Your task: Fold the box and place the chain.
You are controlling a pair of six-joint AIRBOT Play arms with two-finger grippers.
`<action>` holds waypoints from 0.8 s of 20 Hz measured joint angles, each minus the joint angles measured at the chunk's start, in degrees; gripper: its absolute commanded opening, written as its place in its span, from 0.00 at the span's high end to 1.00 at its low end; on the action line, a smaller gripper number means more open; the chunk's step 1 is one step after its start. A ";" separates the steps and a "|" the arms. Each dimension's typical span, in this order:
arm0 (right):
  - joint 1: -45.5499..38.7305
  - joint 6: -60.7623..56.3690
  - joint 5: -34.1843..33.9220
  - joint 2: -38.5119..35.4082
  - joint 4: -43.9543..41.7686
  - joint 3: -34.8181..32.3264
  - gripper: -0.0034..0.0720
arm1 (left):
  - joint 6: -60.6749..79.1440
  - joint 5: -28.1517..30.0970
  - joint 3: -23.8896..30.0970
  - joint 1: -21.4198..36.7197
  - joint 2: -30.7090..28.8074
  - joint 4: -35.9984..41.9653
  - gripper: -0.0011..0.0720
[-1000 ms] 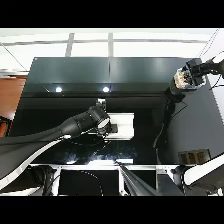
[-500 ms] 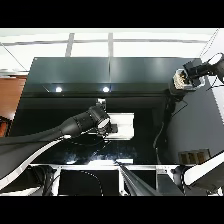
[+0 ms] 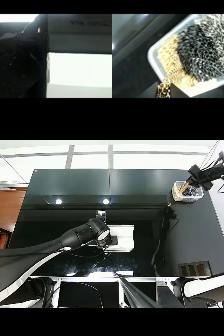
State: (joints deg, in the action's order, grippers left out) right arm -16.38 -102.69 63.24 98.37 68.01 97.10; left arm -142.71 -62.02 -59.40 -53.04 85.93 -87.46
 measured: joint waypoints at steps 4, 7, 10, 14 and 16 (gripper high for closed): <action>0.28 8.94 4.70 -9.86 1.09 -0.04 0.94 | 0.02 0.00 0.02 0.00 0.00 0.00 0.95; 0.48 13.88 6.38 -19.28 0.92 -0.48 0.94 | 0.00 0.02 0.00 0.00 0.00 0.00 0.95; 0.52 17.31 7.15 -28.28 -1.27 -1.88 0.94 | 0.00 0.02 0.00 -0.04 0.00 -0.02 0.95; 0.55 20.00 7.06 -38.34 -5.55 -2.82 0.95 | 0.02 0.02 0.00 -0.04 0.00 -0.02 0.95; 1.25 20.50 7.50 -41.90 -7.34 -2.93 0.95 | 0.00 0.02 0.02 -0.04 0.00 -0.02 0.95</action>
